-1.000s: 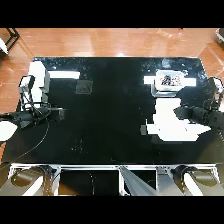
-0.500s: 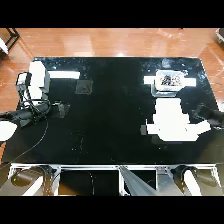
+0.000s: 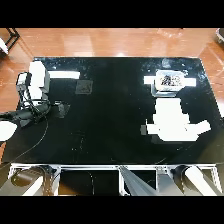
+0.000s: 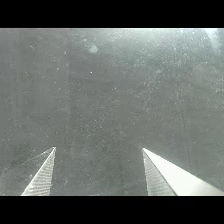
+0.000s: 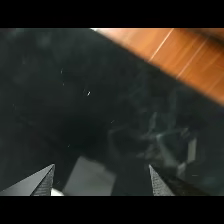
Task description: Fold the box and place the chain.
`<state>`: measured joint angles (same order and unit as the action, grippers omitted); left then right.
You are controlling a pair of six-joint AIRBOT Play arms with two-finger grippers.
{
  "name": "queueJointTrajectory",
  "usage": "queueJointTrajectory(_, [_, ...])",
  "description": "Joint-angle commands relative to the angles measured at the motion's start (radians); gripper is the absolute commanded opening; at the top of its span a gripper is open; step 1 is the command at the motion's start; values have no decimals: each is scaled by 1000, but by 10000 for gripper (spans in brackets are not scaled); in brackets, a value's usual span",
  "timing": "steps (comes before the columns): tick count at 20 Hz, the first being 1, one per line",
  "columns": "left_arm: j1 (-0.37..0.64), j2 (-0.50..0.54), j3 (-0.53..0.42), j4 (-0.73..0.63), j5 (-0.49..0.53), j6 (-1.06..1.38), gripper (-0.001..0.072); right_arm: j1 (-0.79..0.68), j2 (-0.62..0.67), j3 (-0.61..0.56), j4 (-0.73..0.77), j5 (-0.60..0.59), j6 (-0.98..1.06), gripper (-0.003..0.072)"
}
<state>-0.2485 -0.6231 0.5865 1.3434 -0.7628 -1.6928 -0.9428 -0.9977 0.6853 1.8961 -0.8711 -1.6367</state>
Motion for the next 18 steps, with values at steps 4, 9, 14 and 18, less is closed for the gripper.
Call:
queueJointTrajectory(4, [-1, 0, 0, -2, 1, 1, 634, -74, -380, 250, 241, -547, -336, 710])
queueJointTrajectory(9, [-1, -1, 0, -2, 5, 1, 635, -69, -464, 326, 218, -615, -399, 710])
queueJointTrajectory(14, [-1, -10, 0, -2, 24, 1, 634, 12, -579, 334, 108, -665, -368, 709])
queueJointTrajectory(18, [-1, -25, 0, -19, 24, 1, 634, 90, -632, 371, 110, -647, -391, 709])
